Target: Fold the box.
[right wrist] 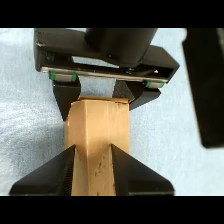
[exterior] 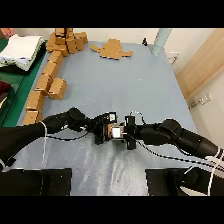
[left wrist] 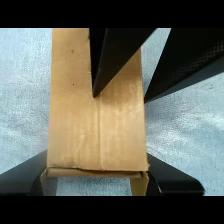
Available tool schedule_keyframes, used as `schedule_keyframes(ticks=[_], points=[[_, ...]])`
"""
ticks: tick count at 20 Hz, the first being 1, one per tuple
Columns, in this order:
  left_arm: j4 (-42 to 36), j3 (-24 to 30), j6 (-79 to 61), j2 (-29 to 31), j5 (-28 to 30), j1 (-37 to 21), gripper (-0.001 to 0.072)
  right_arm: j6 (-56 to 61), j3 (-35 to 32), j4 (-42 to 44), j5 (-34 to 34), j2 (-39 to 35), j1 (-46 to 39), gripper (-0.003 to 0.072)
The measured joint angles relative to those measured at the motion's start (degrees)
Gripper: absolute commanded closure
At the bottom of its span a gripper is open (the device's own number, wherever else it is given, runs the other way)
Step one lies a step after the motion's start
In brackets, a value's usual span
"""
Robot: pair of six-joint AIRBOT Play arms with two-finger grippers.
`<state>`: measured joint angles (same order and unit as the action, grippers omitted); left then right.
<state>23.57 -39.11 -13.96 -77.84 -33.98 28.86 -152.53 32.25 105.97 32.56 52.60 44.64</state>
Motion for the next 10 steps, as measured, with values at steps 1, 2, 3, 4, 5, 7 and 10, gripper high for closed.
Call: schedule_keyframes(ticks=[1, 2, 3, 4, 5, 7, 10], points=[[0.00, 0.00, 0.00, 0.00, 0.00, 0.00, 0.0189, -0.07, 0.00, -0.09, -0.07, -0.15, 0.02, 0.0352], [0.00, 0.00, 0.00, 0.00, 0.00, 0.00, 0.0189, -0.07, 0.00, -0.13, -0.20, -0.39, 0.04, 0.0351], [0.00, 0.00, 0.00, 0.00, 0.00, 0.00, 0.0189, -0.07, 0.00, -0.15, -0.24, -0.68, 0.07, 0.0351], [0.00, 0.00, 0.00, 0.00, 0.00, 0.00, 0.0189, -0.09, 0.00, -0.20, -0.33, -0.98, 0.07, 0.0352], [0.00, 0.00, 0.00, 0.00, -0.02, 0.00, 0.0189, -0.09, 0.00, -0.33, -0.39, -1.22, 0.07, 0.0352], [0.00, 0.00, 0.00, 0.00, -0.02, 0.00, 0.0189, -0.09, 0.00, -0.50, -0.52, -1.79, 0.07, 0.0352], [0.00, 0.00, 0.00, 0.00, -0.04, 0.00, 0.0189, -0.11, 0.00, -0.63, -0.70, -2.56, 0.07, 0.0352]])
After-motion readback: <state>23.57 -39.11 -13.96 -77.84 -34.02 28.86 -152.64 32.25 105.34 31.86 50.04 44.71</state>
